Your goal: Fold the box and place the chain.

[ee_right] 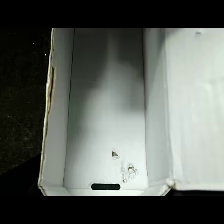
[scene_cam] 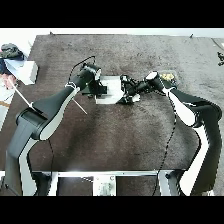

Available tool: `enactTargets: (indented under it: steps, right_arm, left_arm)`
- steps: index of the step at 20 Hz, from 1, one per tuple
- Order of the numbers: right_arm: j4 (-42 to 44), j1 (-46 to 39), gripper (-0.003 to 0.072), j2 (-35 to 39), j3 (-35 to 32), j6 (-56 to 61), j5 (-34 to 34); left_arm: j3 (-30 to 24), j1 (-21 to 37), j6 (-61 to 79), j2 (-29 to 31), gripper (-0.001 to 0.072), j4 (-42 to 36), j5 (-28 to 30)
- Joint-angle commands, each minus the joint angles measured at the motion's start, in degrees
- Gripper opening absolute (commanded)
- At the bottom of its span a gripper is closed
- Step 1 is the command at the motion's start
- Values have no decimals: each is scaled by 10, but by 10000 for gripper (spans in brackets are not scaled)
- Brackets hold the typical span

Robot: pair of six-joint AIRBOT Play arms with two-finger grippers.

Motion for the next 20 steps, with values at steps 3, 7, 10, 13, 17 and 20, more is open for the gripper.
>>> enactTargets:
  steps: [3,7,10,13,17,20]
  right_arm:
    - [0,0,451,0,0,0,0]
    - [0,0,451,0,0,0,0]
    - [0,0,451,0,0,0,0]
    - [0,0,451,0,0,0,0]
    - [0,0,451,0,0,0,0]
    - [0,0,451,0,0,0,0]
  left_arm:
    - [18,0,57,4,256,-42,-5]
    - [42,0,140,4,557,-52,-36]
    - [75,0,187,5,674,-52,-93]
    - [88,2,199,26,674,-51,-120]
    - [52,5,235,89,674,-24,-81]
    - [-22,15,269,142,674,-39,-12]
